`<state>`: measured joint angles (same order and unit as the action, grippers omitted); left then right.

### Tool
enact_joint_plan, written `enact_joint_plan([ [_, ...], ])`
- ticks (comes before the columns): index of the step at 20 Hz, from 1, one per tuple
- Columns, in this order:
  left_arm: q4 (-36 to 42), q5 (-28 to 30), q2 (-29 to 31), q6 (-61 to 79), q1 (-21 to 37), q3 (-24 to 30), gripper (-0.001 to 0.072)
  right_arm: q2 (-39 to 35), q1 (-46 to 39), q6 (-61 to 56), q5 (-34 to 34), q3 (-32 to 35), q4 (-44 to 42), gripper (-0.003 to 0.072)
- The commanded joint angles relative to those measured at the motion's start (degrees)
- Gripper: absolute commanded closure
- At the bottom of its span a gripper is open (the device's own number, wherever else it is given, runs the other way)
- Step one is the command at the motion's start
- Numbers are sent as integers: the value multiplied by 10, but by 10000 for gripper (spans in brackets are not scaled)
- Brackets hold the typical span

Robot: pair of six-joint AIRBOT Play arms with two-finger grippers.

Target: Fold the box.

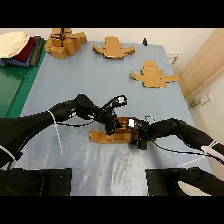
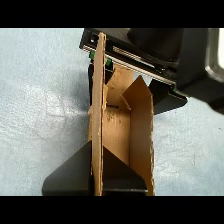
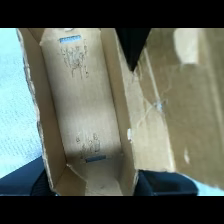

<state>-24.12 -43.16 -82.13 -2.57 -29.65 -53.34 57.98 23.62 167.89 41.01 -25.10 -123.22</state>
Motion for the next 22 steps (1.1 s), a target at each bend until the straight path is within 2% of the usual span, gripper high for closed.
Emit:
enact_joint_plan([
  [1, 5, 2, 0, -29, 0, 0, 695, 0, 0, 0, 1, 0, 0, 114],
  [9, 5, 11, 0, -30, 0, -1, 693, 0, 0, 0, 2, 0, 0, 114],
  [10, 5, 10, 0, -30, 0, -1, 664, 0, 0, 0, 2, 0, 0, 114],
  [12, 5, 12, 0, -30, 0, -1, 160, 0, 0, 0, 2, 0, 0, 114],
  [16, -23, 6, 18, -50, 13, -1, 154, 0, 0, 0, 2, 0, 0, 114],
  [17, -51, 1, 32, -88, 23, -1, 127, 0, 0, 0, 2, 0, 0, 114],
  [18, -87, -9, 50, -155, 36, -1, 19, 0, 0, 0, 2, 0, 0, 114],
  [20, -167, -61, 82, -306, 60, -1, 19, 0, 0, 0, 2, 0, 0, 114],
  [22, -219, -152, 97, -416, 72, -1, 21, 0, 0, 0, 2, 0, 0, 115],
])
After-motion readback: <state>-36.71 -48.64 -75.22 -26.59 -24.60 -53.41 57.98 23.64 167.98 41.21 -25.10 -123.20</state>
